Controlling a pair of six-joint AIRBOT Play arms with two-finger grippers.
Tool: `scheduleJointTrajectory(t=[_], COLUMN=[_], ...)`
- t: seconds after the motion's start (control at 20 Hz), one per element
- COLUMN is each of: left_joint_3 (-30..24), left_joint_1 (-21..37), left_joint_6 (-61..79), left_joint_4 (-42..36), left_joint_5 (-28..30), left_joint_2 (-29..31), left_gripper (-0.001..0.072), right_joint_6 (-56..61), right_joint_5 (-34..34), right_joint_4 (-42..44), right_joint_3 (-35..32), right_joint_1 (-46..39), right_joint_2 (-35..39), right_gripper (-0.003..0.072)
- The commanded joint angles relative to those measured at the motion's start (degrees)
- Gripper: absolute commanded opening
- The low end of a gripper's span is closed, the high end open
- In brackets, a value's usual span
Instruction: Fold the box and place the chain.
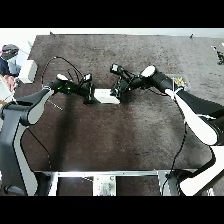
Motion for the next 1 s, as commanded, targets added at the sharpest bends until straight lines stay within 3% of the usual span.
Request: scheduleJointTrajectory(t=[0.0, 0.05, 0.3, 0.55, 0.95], left_joint_3=[0.04, 0.04, 0.04, 0.04, 0.04], left_joint_1=[0.04, 0.04, 0.04, 0.04, 0.04], left_joint_6=[0.04, 0.04, 0.04, 0.07, 0.07], left_joint_4=[-0.02, -0.02, -0.02, -0.02, -0.02], left_joint_5=[0.20, 0.20, 0.20, 0.20, 0.20], left_joint_2=[0.00, 0.00, 0.00, 0.00, 0.00], left_gripper=[0.0394, 0.0394, 0.0394, 0.0394, 0.0394], right_joint_6=[0.44, 2.32, 5.35, 10.73, 7.76], right_joint_5=[-0.63, -0.70, 3.04, 2.54, -0.15], right_joint_4=[5.35, 5.55, 5.51, 0.35, 8.37], right_joint_3=[-0.02, -0.04, -0.09, -0.07, -0.02], right_joint_1=[-0.39, -0.33, -0.28, -0.31, -0.31], right_joint_2=[0.04, -0.42, -4.85, -8.11, 3.52], right_gripper=[0.0058, 0.0008, 0.0009, 0.0008, 0.0006])
